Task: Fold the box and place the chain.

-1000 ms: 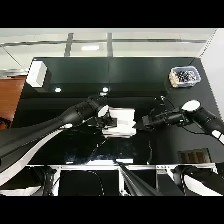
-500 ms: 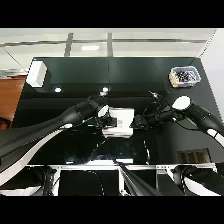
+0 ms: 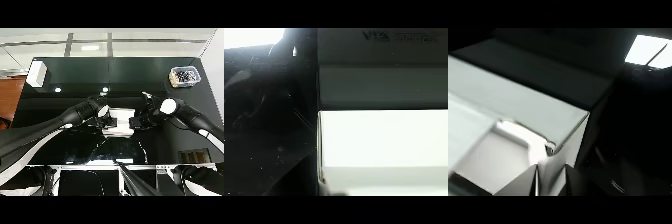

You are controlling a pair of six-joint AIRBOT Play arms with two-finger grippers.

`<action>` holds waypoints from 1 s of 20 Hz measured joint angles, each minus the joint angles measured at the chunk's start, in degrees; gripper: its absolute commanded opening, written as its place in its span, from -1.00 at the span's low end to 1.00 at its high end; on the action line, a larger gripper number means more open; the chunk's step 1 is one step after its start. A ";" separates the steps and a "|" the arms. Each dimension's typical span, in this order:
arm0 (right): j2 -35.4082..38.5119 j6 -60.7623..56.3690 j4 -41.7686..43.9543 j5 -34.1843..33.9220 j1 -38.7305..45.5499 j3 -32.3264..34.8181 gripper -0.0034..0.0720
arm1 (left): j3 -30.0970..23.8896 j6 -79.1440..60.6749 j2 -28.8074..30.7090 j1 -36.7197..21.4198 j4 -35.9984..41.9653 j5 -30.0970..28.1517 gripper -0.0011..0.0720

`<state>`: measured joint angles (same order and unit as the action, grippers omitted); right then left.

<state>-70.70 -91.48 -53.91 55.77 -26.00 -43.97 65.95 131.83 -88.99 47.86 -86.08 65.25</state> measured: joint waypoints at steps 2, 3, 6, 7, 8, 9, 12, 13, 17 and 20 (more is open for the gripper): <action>-1.81 -3.78 -3.26 0.09 -2.34 -2.47 -0.42 | 0.00 0.11 0.00 0.00 -0.28 0.13 -0.90; -2.71 -6.23 -5.42 0.50 -3.58 -3.80 -0.42 | 0.00 0.11 0.00 0.00 -0.28 0.15 -0.90; -4.61 -13.20 -12.17 1.97 -6.84 -6.99 -0.42 | 0.02 0.09 0.00 0.00 -0.15 0.09 -0.90; -5.01 -15.23 -14.05 2.32 -7.72 -7.72 -0.42 | 0.02 0.09 0.00 0.00 -0.04 -0.07 -0.90; -5.27 -16.96 -15.54 2.62 -8.35 -8.22 -0.41 | 0.00 0.07 -0.02 0.00 0.02 -0.15 -0.90; -5.49 -18.69 -17.05 2.82 -8.96 -8.66 -0.28 | 0.00 -0.04 -0.04 0.00 0.15 -0.15 -0.90; -5.81 -21.64 -19.65 3.85 -10.29 -9.29 0.06 | 0.02 -0.11 -0.07 0.00 0.31 -0.15 -0.90; -5.88 -22.43 -20.22 4.13 -10.71 -9.42 0.06 | 0.02 -0.11 -0.04 0.00 0.28 -0.15 -0.90; -6.32 -25.64 -23.56 4.66 -12.07 -9.62 0.06 | 0.02 -0.09 -0.07 0.00 0.17 -0.13 -0.90; -7.30 -27.52 -24.98 5.16 -12.48 -9.92 0.06 | 0.00 -0.09 -0.07 0.00 0.07 -0.13 -0.90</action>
